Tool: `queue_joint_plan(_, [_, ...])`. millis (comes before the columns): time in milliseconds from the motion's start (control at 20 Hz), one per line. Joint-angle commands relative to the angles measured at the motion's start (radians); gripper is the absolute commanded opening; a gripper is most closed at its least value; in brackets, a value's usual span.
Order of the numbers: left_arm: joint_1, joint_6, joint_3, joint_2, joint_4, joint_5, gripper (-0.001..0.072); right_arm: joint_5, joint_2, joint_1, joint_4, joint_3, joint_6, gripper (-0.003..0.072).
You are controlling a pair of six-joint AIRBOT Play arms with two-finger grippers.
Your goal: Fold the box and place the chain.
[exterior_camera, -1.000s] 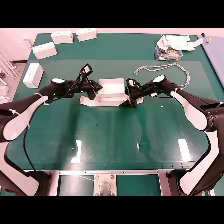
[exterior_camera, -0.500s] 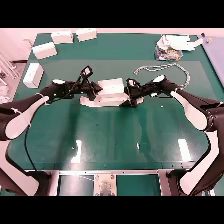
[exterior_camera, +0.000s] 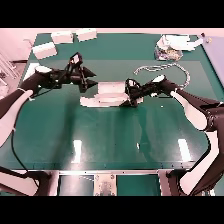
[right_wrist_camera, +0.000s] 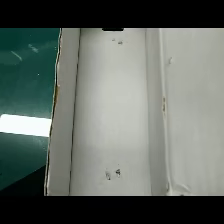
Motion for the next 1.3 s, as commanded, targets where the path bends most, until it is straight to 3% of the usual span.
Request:
queue_joint_plan(0, [0.017,-0.127,-0.001,0.028,0.248,-0.122,0.0437,0.000,0.000,0.001,0.002,0.000,0.002,0.0581])
queue_joint_plan(100, [0.010,-0.187,-0.003,0.026,0.343,-0.135,0.0439,0.000,0.000,0.000,0.002,0.000,0.002,0.0581])
queue_joint_plan(200, [0.010,-0.190,-0.002,0.015,0.347,-0.144,0.0440,0.000,0.000,0.000,0.002,0.000,0.002,0.0580])
queue_joint_plan(250, [0.010,-0.190,-0.002,0.006,0.347,-0.148,0.0501,0.000,0.000,0.001,0.002,0.000,0.002,0.0580])
queue_joint_plan(300, [0.010,-0.213,-0.002,-0.008,0.347,-0.143,0.0619,0.000,0.000,0.001,0.002,0.000,0.002,0.0581])
queue_joint_plan(450, [0.002,-0.230,-0.004,-0.048,0.365,-0.159,0.0620,-0.001,0.000,0.001,0.002,0.000,0.002,0.0580])
queue_joint_plan(900, [-0.089,-0.257,-0.005,-0.055,0.444,0.038,0.0618,0.000,0.000,0.001,0.002,0.000,0.002,0.0580])
queue_joint_plan(1150, [-0.089,-0.257,-0.005,-0.071,0.442,0.015,0.0575,0.000,0.000,0.001,0.002,0.000,0.002,0.0580])
queue_joint_plan(1200, [-0.092,-0.257,-0.005,-0.079,0.441,0.015,0.0490,0.000,0.000,0.001,0.002,0.000,0.002,0.0581])
queue_joint_plan(1250, [-0.098,-0.257,-0.005,-0.086,0.441,0.016,0.0488,0.000,0.000,0.001,0.002,0.000,0.002,0.0581])
